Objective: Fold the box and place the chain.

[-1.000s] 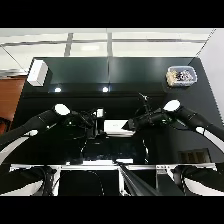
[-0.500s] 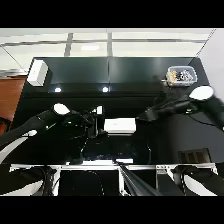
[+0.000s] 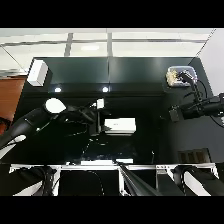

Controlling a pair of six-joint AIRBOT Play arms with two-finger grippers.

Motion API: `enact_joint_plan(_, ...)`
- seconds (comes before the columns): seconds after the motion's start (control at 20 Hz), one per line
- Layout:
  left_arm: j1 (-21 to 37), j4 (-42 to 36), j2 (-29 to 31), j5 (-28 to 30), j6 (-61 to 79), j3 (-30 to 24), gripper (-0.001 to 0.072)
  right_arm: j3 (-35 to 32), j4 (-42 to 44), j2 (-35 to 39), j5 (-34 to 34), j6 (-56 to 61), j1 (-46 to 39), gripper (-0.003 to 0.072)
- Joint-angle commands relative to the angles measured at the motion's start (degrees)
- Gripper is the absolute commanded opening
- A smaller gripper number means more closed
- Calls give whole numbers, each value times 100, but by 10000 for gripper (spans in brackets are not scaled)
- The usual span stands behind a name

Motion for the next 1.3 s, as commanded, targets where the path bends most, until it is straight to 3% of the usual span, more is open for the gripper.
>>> enact_joint_plan(0.0,-492,-367,-507,264,-612,564,713,7,0,44,-413,24,-76,15)
enact_joint_plan(0.15,-697,-564,-1394,448,-695,1106,713,7,-2,44,-444,20,-76,15)
enact_joint_plan(0.3,-708,-584,-1886,332,-706,1379,713,7,-2,44,-431,17,-76,15)
enact_joint_plan(0.55,-706,-573,-1930,-31,-831,1386,713,7,-4,44,-496,13,-76,15)
enact_joint_plan(1.25,-713,-79,-1965,-162,-826,1386,713,7,-2,44,-503,13,-76,15)
